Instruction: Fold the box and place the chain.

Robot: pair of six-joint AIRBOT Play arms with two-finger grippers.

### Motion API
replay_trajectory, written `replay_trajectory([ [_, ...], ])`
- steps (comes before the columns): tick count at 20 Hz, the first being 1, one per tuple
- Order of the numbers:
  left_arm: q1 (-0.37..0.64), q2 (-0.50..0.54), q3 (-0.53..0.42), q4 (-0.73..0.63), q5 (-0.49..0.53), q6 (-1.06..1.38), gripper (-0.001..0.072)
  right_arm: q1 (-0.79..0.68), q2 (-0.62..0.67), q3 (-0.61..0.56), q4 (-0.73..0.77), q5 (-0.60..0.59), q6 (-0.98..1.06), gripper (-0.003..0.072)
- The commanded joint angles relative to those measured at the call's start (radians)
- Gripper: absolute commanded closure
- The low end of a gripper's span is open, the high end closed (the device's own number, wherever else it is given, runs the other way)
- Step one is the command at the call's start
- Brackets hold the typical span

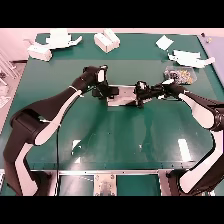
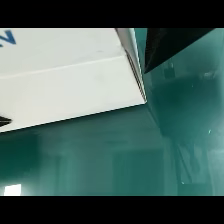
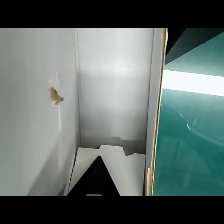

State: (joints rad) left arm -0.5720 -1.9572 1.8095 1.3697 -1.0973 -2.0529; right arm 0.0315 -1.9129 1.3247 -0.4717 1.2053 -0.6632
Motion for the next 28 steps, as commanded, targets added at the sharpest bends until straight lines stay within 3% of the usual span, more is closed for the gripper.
replay_trajectory([
  [1, 0.0, -0.012, 0.001, 0.008, 0.006, -0.009, 0.0356, 0.0, 0.0, 0.0, 0.0, 0.0, 0.0, 0.0106],
  [11, 0.006, -0.022, 0.021, 0.023, 0.018, -0.016, 0.0357, 0.0, 0.0, 0.0, 0.0, 0.0, 0.0, 0.0106],
  [15, 0.006, -0.042, 0.072, 0.052, -0.071, -0.042, 0.0357, 0.0, 0.0, 0.0, 0.0, 0.0, 0.0, 0.0106],
  [20, 0.0, -0.107, 0.203, 0.048, -0.175, -0.068, 0.0356, 0.0, 0.0, 0.0, 0.0, 0.0, 0.0, 0.0106],
  [28, -0.005, -0.123, 0.211, 0.041, -0.196, -0.106, 0.0357, 0.0, 0.0, 0.0, 0.0, 0.0, 0.0, 0.0106],
])
